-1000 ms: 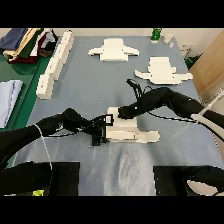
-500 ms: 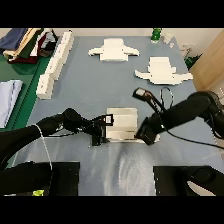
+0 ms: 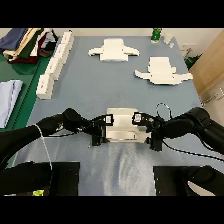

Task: Fold the box.

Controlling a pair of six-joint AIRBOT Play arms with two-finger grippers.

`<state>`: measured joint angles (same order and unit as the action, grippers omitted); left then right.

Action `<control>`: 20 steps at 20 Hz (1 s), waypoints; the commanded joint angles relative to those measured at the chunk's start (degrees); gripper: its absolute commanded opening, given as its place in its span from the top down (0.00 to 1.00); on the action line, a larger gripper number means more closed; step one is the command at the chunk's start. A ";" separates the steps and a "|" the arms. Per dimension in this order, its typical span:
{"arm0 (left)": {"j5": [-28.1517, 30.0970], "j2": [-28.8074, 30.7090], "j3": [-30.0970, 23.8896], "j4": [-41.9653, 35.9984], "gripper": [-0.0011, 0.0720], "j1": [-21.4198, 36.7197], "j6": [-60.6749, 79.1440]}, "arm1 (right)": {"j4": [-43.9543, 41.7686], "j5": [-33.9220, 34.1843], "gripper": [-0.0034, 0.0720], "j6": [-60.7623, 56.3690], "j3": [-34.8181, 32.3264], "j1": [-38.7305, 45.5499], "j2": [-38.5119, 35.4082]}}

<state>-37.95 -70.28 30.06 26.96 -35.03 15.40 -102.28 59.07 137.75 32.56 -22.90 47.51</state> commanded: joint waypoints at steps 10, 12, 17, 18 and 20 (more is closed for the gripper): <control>0.02 0.04 0.00 0.02 0.46 0.00 -0.02 | -13.86 -13.09 0.57 18.84 -1.20 -0.09 6.10; 0.02 0.04 0.00 0.02 0.46 0.00 0.00 | -15.87 -13.64 0.61 20.28 -1.20 -0.46 6.10; 0.02 0.04 0.00 0.02 0.46 0.02 -0.02 | -16.02 -14.95 0.64 20.48 -1.22 -2.89 7.54; 0.02 0.04 0.00 0.00 0.46 0.00 -0.02 | -16.02 -14.93 0.47 20.46 -1.22 -2.95 7.91; 0.02 0.04 0.00 0.00 0.46 0.02 -0.02 | -15.58 -14.64 0.10 20.41 -1.20 -2.93 7.78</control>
<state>-37.91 -70.28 30.06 27.05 -35.03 15.44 -117.80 44.34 157.97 31.38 -25.39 54.89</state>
